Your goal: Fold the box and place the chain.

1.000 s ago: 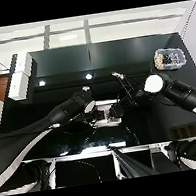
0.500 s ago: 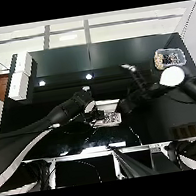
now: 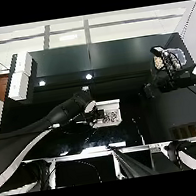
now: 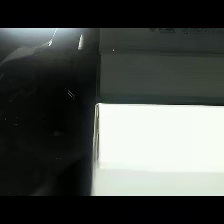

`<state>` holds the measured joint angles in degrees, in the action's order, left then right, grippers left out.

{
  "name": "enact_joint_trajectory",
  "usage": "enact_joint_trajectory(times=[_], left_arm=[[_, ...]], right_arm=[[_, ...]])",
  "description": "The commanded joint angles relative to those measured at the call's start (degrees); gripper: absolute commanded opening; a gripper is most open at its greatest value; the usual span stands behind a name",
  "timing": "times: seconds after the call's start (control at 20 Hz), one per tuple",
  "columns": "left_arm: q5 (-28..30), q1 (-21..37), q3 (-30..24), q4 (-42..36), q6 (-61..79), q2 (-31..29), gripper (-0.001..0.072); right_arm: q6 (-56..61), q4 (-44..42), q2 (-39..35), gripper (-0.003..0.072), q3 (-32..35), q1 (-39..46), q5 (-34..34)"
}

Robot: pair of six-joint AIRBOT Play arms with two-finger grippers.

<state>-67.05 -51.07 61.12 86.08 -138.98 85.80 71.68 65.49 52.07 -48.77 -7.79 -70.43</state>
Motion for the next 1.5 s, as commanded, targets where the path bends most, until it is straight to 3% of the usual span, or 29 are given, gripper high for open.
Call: enact_joint_trajectory(times=[0.0,0.15,0.3,0.5,0.6,0.75,0.85,1.0,1.1,1.2,1.35,1.45], left_arm=[[-2.01,0.07,1.29,0.39,-0.50,-0.74,0.0451],[-4.09,0.09,3.89,0.92,2.01,-1.68,0.0454],[-10.40,0.09,5.95,1.90,11.47,-3.52,0.0454],[-17.44,2.67,5.77,0.52,24.50,-11.13,0.0453],[-16.72,4.92,4.44,3.61,28.57,-16.65,0.0453],[-10.01,12.07,-1.88,3.45,35.67,-26.01,0.0453],[-2.12,19.26,-9.07,0.46,41.99,-32.74,0.0451],[13.86,30.34,-21.68,-17.59,57.72,-40.41,0.0443],[23.21,34.91,-29.75,-31.85,70.44,-41.79,0.0443],[29.16,35.41,-34.32,-33.53,74.84,-40.92,0.0445],[32.30,35.41,-35.39,-34.32,74.44,-38.95,0.0460],[31.89,35.04,-35.39,-34.42,83.80,-37.27,0.0712]], right_arm=[[-0.96,1.25,-0.26,0.0558,0.04,1.29,0.48],[-0.96,1.25,-0.26,0.0558,0.04,1.29,0.63],[-0.94,1.25,-0.26,0.0558,0.04,1.29,0.61],[-0.94,1.29,-0.26,0.0558,0.04,1.31,0.79],[-0.92,1.29,-0.26,0.0558,0.04,1.31,1.31],[-0.52,1.31,-0.26,0.0558,0.04,1.31,2.75],[-0.48,1.79,-0.26,0.0558,0.04,1.31,3.63],[-0.09,2.27,-0.26,0.0558,0.04,1.29,4.17],[0.11,2.29,-0.26,0.0558,0.04,1.31,4.20],[0.13,2.32,-0.26,0.0558,0.04,1.31,4.22],[0.15,2.34,-0.26,0.0558,0.04,1.31,4.37],[0.44,2.34,-0.26,0.0558,0.04,1.31,5.27]])
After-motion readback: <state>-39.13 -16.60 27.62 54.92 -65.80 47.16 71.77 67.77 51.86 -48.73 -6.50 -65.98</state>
